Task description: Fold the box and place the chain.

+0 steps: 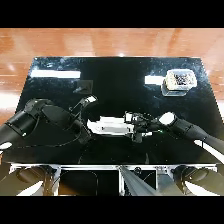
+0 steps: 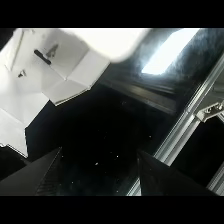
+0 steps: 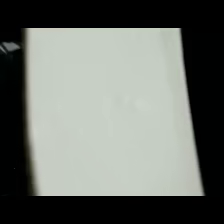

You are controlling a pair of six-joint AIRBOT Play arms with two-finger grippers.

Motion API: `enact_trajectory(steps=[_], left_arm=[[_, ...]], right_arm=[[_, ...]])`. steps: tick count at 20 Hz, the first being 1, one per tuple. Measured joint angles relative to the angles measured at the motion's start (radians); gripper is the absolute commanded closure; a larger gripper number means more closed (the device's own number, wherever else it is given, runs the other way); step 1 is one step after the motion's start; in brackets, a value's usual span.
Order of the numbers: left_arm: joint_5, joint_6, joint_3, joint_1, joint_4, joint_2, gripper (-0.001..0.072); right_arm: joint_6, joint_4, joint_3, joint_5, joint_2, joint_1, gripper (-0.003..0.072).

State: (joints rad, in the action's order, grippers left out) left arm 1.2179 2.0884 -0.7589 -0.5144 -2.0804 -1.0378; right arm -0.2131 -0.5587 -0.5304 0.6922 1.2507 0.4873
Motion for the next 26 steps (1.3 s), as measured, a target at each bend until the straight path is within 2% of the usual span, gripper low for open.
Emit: enact_trajectory(steps=[2, 3, 4, 5, 8, 15, 17, 23, 26], left_arm=[[-0.029, -0.001, 0.0, -0.003, -0.009, 0.0, 0.0148], [-0.042, -0.001, 0.0, -0.009, -0.016, -0.004, 0.0202], [-0.064, -0.002, 0.0, -0.017, -0.026, -0.009, 0.043], [-0.086, -0.001, 0.0, -0.029, -0.038, -0.016, 0.0697], [-0.154, 0.024, 0.0, -0.07, -0.05, -0.029, 0.0691], [-0.394, 0.069, 0.013, -0.164, -0.061, -0.035, 0.0691], [-0.433, 0.072, 0.028, -0.177, -0.068, -0.036, 0.0691], [-0.507, 0.078, 0.06, -0.194, -0.082, -0.036, 0.0691], [-0.639, 0.078, 0.065, -0.222, -0.084, -0.04, 0.0691]], right_arm=[[0.0, 0.0, 0.0, 0.0, 0.0, 0.0, 0.0062], [0.0, 0.0, 0.0, 0.0, 0.0, 0.0, 0.0062], [0.0, 0.0, 0.0, 0.0, 0.0, 0.0, 0.0062], [0.0, 0.0, 0.0, 0.0, 0.0, 0.0, 0.0063], [0.0, 0.0, 0.0, 0.0, 0.0, 0.0, 0.0063], [0.0, 0.0, 0.0, 0.0, 0.0, 0.0, 0.0064], [0.0, 0.0, 0.0, 0.0, 0.0, 0.0, 0.0141], [0.0, 0.0, 0.0, 0.0, 0.0, 0.0, 0.014], [0.0, 0.0, 0.0, 0.001, 0.0, 0.0, 0.0141]])
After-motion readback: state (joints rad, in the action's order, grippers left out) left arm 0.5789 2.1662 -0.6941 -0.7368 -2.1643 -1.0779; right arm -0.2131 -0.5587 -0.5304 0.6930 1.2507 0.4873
